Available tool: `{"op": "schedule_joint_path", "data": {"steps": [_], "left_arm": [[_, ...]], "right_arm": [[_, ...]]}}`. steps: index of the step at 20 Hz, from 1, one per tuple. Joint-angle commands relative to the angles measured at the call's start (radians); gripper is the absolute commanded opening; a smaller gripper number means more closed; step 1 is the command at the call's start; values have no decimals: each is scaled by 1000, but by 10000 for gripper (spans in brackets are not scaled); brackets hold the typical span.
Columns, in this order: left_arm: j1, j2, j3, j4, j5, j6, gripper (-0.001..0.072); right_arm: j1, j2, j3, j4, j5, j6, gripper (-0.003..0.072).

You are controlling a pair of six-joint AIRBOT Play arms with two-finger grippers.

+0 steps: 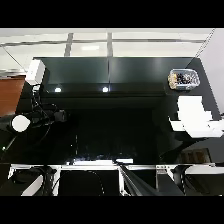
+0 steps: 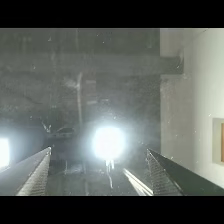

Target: Fold the box and place the chain.

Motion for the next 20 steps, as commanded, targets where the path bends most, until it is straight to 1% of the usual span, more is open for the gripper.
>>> {"op": "schedule_joint_path", "data": {"steps": [1,2,3,4,5,7,9,12,14,16,18,20], "left_arm": [[4,-1,3,-6,-9,-6,706],[4,0,3,-8,-8,-6,706],[4,-1,3,-8,-9,-6,706],[4,0,3,-8,-9,-6,706],[4,-1,3,-8,-9,-6,706],[4,0,3,-8,-8,-6,706],[4,-1,3,-8,-8,-6,706],[4,0,3,-8,-9,-6,706],[4,0,3,-12,-9,-6,706],[4,0,3,-19,-9,-5,706],[4,0,3,-19,-13,-5,706],[4,-1,3,-32,-23,-5,705]], "right_arm": [[2,-23,3,13,17,-114,700],[2,-23,3,-8,27,-113,610],[2,-23,3,-26,39,-113,473],[2,-23,3,-25,45,-112,458],[2,-23,3,-17,53,-110,409],[11,-23,0,-10,81,-105,171],[26,-21,-11,11,122,-98,16],[70,31,-70,123,132,-101,14],[119,100,-128,190,126,-124,14],[171,198,-200,268,101,-184,14],[232,307,-270,301,53,-211,13],[288,406,-349,394,-19,-271,14]]}}
